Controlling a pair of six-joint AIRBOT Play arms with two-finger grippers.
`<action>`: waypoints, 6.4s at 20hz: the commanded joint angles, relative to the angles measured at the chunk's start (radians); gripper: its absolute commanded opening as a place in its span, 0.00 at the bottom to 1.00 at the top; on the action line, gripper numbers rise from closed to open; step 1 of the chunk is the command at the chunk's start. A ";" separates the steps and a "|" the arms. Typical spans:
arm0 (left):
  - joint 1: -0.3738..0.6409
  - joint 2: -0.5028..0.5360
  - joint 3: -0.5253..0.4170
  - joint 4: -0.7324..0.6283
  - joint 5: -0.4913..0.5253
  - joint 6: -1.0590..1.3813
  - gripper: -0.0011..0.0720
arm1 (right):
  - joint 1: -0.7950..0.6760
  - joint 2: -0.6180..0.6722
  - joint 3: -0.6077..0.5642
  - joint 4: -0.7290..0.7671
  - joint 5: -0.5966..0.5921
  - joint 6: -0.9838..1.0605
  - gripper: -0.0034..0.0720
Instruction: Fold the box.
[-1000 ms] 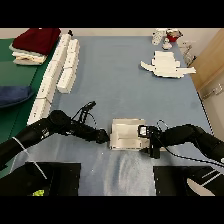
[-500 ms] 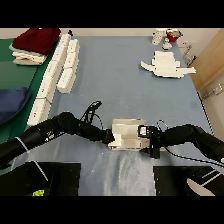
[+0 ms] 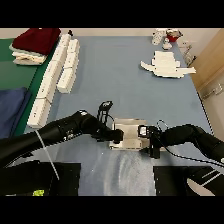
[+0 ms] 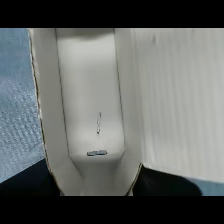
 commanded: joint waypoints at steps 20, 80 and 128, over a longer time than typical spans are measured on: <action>-0.205 -0.281 0.281 0.401 -0.320 -0.578 0.62 | 0.001 0.000 0.001 0.000 0.000 0.000 0.72; 0.002 0.307 0.061 0.159 -0.402 0.888 0.04 | 0.001 0.000 0.001 0.000 0.000 0.000 0.72; 0.219 -0.005 -0.303 -0.771 0.175 2.277 0.96 | 0.001 0.000 0.001 0.000 0.000 0.000 0.72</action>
